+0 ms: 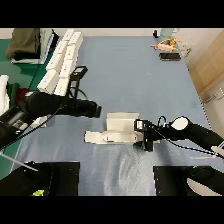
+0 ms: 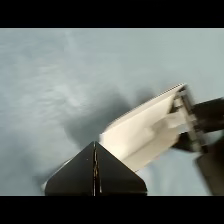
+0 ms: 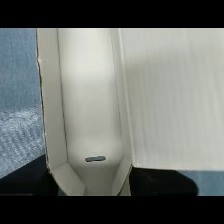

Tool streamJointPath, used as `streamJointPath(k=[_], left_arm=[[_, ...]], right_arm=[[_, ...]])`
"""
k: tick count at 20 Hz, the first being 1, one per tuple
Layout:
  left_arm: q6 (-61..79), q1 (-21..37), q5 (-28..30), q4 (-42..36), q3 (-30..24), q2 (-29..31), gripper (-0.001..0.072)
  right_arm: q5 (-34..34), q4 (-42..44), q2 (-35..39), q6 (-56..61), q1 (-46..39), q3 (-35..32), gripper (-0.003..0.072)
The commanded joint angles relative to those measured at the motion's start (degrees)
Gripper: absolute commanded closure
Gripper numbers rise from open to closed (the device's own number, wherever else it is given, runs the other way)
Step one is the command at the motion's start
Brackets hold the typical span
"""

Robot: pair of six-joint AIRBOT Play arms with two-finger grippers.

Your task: Fold the box.

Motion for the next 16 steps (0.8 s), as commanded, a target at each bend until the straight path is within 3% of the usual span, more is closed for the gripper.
streamJointPath(k=[1, 5, 9, 12, 13, 14, 15, 16], left_arm=[[7.2, 4.7, -12.0, 14.3, 0.1, 6.3, 0.0695], [23.9, 8.3, -13.5, 11.9, -1.5, 6.5, 0.0696], [45.0, 8.6, -7.6, -7.6, -8.2, 6.4, 0.0695], [56.9, 8.6, -4.8, -11.0, -12.5, 5.2, 0.0692], [59.2, 8.6, -4.8, -10.8, -13.2, 4.6, 0.0646], [60.6, 8.6, -4.7, -10.8, -13.6, 3.9, 0.0333], [61.4, 8.9, -4.2, -12.3, -13.9, 3.3, 0.008], [63.7, 10.2, -3.6, -14.3, -14.5, 2.8, 0.0048]], right_arm=[[0.0, 0.1, 0.0, 0.0, 0.0, 0.0, 0.0172], [0.0, 0.1, 0.0, 0.0, 0.0, 0.0, 0.0172], [0.0, 0.1, 0.0, 0.0, 0.0, 0.0, 0.0172], [0.0, 0.1, 0.0, 0.1, 0.0, 0.0, 0.0172], [0.0, 0.1, 0.0, 0.1, 0.0, 0.0, 0.0172], [0.0, 0.1, 0.0, 0.1, 0.0, 0.0, 0.0172], [0.0, 0.1, 0.0, 0.0, 0.0, 0.0, 0.0172], [0.0, 0.1, 0.0, 0.1, 0.0, 0.0, 0.0172]])
